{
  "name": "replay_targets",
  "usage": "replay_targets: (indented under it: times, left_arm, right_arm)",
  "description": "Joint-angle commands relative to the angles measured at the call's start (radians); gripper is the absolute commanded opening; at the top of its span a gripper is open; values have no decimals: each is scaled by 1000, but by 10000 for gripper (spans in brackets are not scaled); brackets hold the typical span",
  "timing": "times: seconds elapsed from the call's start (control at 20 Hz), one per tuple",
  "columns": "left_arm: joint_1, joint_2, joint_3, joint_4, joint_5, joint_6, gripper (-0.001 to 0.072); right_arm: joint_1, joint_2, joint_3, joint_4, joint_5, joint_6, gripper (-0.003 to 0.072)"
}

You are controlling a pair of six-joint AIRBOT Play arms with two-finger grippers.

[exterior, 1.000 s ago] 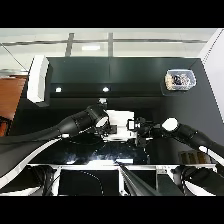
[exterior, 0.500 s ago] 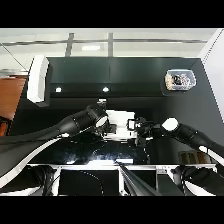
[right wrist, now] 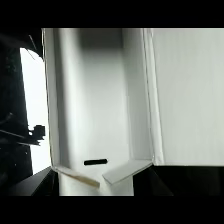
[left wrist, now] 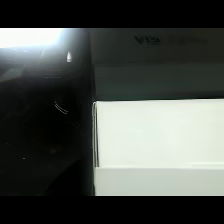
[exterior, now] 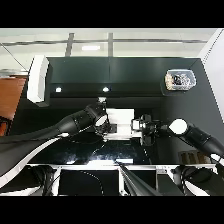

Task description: Fold the box and place the chain.

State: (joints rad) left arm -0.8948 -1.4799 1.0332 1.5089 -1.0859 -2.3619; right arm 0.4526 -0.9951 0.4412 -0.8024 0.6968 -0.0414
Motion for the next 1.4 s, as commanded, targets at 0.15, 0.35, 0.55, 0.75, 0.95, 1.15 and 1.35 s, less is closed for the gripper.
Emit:
replay_targets:
  times: [0.15,0.35,0.55,0.75,0.95,1.15,1.35]
  left_arm:
    - [0,0,1,1,0,5,26]
    - [0,0,1,1,0,5,26]
    - [0,0,1,1,0,5,26]
    - [0,0,1,0,0,5,26]
    - [0,0,1,0,3,5,26]
    - [0,0,1,0,3,5,26]
    - [0,0,1,0,3,5,26]
  right_arm:
    - [-2,37,0,-69,26,19,702]
    - [-2,21,0,-62,65,19,529]
    - [-2,5,0,11,64,19,343]
    - [-2,-1,0,76,65,43,280]
    - [49,-8,0,139,27,54,254]
    - [69,-42,0,157,-36,94,257]
    - [69,-43,0,155,-28,93,257]
